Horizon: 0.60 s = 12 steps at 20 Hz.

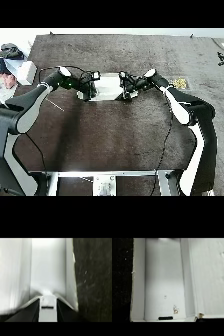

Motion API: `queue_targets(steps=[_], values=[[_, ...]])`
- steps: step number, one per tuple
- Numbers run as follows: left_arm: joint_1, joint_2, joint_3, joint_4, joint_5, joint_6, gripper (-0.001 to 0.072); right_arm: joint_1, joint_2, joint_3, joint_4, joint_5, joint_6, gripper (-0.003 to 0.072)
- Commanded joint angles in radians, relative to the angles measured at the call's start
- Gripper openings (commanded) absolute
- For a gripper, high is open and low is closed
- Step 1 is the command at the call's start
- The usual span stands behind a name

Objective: Fold the box and place the chain.

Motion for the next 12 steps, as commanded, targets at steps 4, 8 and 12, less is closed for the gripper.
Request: queue_targets(steps=[4, 8, 12], values=[[0.0, -0.018, 0.0, -0.091, -0.003, 0.029, 0.0258, 0.001, 0.0, 0.0, 0.001, 0.0, 0.002, 0.027], [0.0, -0.018, 0.0, -0.087, -0.005, 0.026, 0.063, 0.001, 0.0, 0.0, 0.001, 0.0, 0.002, 0.027], [0.0, -0.018, 0.0, -0.076, 0.003, 0.024, 0.0626, 0.001, 0.0, 0.0, 0.001, 0.0, 0.002, 0.027]])
